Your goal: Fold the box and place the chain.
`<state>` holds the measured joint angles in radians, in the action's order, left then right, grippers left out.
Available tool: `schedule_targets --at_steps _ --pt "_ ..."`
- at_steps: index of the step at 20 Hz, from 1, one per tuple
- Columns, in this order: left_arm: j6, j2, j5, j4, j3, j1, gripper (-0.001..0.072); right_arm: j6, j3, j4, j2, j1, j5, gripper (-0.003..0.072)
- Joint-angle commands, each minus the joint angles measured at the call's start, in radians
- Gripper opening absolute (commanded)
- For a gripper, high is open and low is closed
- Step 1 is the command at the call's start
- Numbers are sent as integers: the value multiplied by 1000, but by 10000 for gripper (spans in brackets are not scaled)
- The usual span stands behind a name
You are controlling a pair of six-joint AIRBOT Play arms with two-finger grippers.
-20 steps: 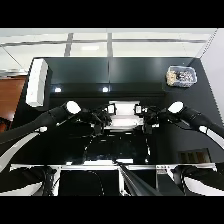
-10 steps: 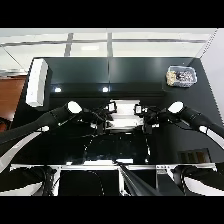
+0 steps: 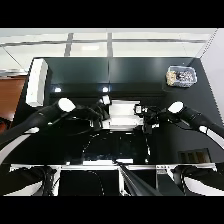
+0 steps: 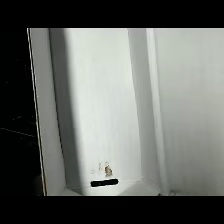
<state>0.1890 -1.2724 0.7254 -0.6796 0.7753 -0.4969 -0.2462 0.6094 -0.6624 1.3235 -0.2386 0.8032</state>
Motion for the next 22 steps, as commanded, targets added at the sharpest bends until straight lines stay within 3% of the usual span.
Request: schedule_targets --at_steps 1,3,5,8,11,15,18,22 --pt "334 137 110 -220 0 119 23 -1 0 -1 0 0 0 167" --pt "713 164 178 -284 0 220 23 -1 0 0 0 0 0 167" --pt "996 130 285 -251 -15 323 23 -1 0 -1 0 0 0 167" --pt "1040 29 396 -28 -86 416 23 -1 0 -1 0 0 0 167" --pt "1023 -108 397 31 -106 402 22 -1 0 -1 0 0 0 167" --pt "1021 -263 393 42 -41 294 21 -1 0 -1 0 0 0 167" --pt "940 -286 384 122 7 235 22 -1 0 -1 0 0 0 167" --pt "834 -286 410 255 29 250 22 -1 0 -1 0 0 0 166"
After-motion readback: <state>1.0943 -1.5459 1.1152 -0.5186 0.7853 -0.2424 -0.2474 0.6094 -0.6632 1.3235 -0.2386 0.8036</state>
